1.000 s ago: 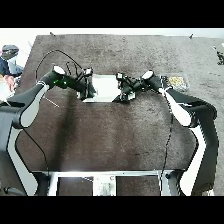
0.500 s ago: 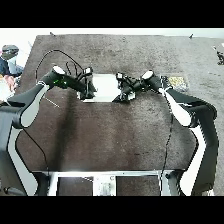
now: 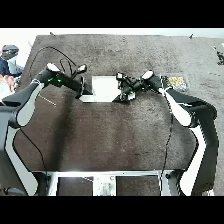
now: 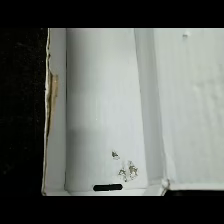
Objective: Fold the box and place the chain.
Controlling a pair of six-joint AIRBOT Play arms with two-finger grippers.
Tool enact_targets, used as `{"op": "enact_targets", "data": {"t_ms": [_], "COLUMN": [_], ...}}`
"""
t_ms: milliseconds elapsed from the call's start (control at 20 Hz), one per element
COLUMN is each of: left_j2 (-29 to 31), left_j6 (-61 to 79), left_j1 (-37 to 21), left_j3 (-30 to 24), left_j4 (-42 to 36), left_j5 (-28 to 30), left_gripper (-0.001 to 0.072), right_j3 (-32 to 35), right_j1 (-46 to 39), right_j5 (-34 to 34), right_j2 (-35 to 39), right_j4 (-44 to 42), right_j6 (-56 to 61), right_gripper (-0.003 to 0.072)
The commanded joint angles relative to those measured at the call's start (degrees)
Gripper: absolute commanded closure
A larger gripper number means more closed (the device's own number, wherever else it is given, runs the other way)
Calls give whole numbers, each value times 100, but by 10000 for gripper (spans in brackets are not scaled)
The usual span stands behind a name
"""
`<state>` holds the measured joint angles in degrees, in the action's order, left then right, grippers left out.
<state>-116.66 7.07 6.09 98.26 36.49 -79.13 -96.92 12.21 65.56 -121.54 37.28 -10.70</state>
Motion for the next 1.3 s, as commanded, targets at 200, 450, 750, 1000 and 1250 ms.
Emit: {"op": "enact_targets", "data": {"t_ms": [200, 450, 750, 1000, 1250], "left_j2": [472, 1414, 2277, 2240, 2022], "left_j6": [-1364, -2929, -4535, -5512, -5466], "left_j1": [-400, -922, -1294, -1364, -1062], "left_j3": [656, 553, -1255, -2715, -3136], "left_j4": [-83, -92, 227, 358, 170], "left_j5": [-533, -74, 1073, 1755, 2039], "left_gripper": [706, 705, 706, 703, 703], "right_j3": [2, 2, 2, 2, 2], "right_j1": [4, 7, 4, 4, 9], "right_j5": [0, 0, 0, 0, 0], "right_j2": [-4, -4, -4, -4, -4], "right_j4": [0, 0, 0, 0, 0], "right_j6": [0, 0, 0, 0, 0], "right_gripper": [266, 266, 265, 265, 266]}}
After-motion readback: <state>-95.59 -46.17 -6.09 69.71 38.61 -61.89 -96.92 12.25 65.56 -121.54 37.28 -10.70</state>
